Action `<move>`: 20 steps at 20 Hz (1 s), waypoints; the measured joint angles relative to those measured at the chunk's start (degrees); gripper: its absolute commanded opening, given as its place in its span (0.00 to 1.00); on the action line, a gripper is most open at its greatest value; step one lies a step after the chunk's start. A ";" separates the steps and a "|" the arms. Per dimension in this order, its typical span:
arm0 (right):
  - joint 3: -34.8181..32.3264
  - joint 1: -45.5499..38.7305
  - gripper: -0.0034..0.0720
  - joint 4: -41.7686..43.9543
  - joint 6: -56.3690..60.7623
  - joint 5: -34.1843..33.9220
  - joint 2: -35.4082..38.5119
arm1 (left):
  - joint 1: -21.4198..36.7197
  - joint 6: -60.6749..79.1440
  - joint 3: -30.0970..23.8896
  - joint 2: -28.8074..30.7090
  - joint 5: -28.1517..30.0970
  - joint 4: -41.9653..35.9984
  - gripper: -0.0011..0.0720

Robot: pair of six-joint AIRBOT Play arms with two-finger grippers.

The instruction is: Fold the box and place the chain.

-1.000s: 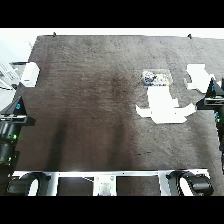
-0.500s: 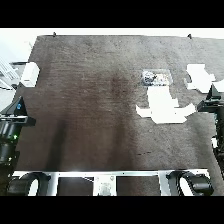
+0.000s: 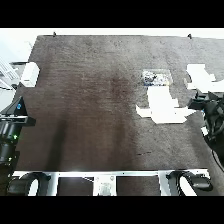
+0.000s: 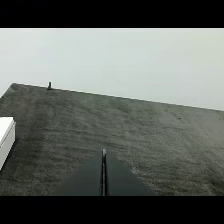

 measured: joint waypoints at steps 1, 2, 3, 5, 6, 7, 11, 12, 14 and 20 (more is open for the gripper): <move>1.09 -2.19 0.60 0.66 0.02 1.97 -3.23 | 0.00 0.00 0.02 0.00 0.00 0.00 0.04; 2.36 -4.76 0.59 1.07 0.42 4.33 -6.29 | 0.00 0.00 0.02 0.00 0.00 0.00 0.04; 3.76 -7.76 0.59 1.31 1.60 7.37 -9.27 | 0.00 0.00 0.02 0.00 0.00 0.00 0.04; 5.68 -13.79 0.60 1.62 4.61 13.88 -14.05 | 0.00 0.00 0.02 0.00 0.00 0.00 0.04; 6.14 -16.72 0.60 1.60 5.95 17.18 -15.89 | 0.00 0.00 0.02 0.00 0.00 -0.02 0.04; 6.29 -19.15 0.60 1.51 6.88 19.67 -17.14 | 0.00 0.00 0.02 0.00 0.00 0.00 0.04; 7.10 -24.90 0.57 0.31 9.97 26.45 -19.15 | 0.00 0.00 0.02 0.00 0.00 0.00 0.04; 7.98 -25.49 0.57 -1.68 10.88 27.54 -19.56 | 0.00 0.00 0.02 0.00 0.00 0.00 0.04; 11.58 -26.43 0.57 -11.28 17.59 29.90 -21.68 | 0.00 0.00 0.02 0.00 0.00 0.00 0.04; 31.28 -28.85 0.58 -55.58 52.04 49.94 -35.85 | 0.00 0.02 0.02 0.00 0.00 0.00 0.04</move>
